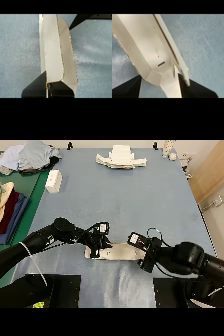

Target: Fold the box.

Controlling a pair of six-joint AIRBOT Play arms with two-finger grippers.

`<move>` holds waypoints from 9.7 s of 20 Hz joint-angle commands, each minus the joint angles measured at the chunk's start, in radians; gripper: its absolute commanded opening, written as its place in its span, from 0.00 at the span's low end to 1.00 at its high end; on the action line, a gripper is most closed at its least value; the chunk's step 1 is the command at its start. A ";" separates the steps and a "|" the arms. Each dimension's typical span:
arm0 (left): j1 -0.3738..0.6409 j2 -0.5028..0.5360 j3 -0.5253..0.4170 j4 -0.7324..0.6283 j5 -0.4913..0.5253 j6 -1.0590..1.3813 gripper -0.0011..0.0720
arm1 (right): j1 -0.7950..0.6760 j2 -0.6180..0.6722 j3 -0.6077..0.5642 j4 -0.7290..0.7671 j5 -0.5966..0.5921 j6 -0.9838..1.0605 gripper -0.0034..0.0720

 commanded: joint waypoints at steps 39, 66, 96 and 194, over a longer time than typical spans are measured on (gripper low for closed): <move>0.000 0.000 0.000 0.000 0.000 0.000 0.03 | -0.400 -0.192 -0.096 0.732 0.142 -1.239 0.90; 0.000 0.000 0.000 0.000 0.002 0.005 0.03 | -0.401 -0.196 -0.095 0.706 0.158 -1.186 0.75; 0.000 0.000 0.000 0.000 0.001 0.005 0.03 | -0.389 -0.227 -0.095 0.715 0.157 -1.237 0.75; -0.039 0.074 0.217 0.290 -0.062 -1.229 0.03 | -0.388 -0.225 -0.095 0.706 0.148 -1.237 0.72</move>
